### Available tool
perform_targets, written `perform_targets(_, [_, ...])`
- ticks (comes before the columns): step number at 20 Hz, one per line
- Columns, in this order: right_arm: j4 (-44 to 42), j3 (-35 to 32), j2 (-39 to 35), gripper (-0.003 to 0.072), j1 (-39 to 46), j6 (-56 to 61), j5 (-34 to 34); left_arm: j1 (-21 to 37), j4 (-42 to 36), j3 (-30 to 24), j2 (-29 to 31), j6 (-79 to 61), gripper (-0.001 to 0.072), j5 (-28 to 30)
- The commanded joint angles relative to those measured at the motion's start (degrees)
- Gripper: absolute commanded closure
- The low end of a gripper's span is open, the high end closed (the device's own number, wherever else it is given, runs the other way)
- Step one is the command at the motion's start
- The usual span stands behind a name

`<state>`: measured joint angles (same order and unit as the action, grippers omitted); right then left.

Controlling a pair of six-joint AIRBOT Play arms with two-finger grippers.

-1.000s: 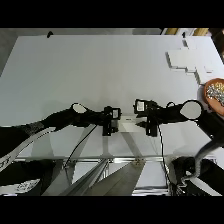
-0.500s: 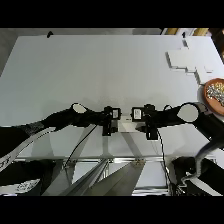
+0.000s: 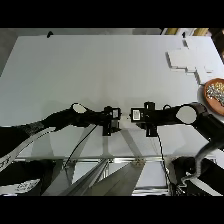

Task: Fold the box and place the chain.

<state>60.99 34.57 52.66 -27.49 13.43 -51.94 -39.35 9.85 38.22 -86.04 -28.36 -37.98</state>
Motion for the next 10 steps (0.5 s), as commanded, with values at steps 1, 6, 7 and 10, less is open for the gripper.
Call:
perform_targets(1, [-0.7,0.0,0.0,0.0485,-0.1,0.1,0.5,0.0,0.0,0.0,0.0,-0.1,0.0697,0.0])
perform_targets(6, [-0.8,-0.8,0.7,0.0527,-0.1,0.0,2.4,0.0,0.0,0.0,0.0,-0.1,0.0697,0.0])
perform_targets(7, [-0.9,-0.8,0.9,0.0526,-0.1,0.0,2.6,0.0,0.0,0.0,0.0,-0.1,0.0697,0.0])
perform_targets(10, [-0.8,-0.8,0.9,0.0526,-0.1,0.0,3.8,0.0,0.0,0.0,0.0,-0.1,0.0697,0.0])
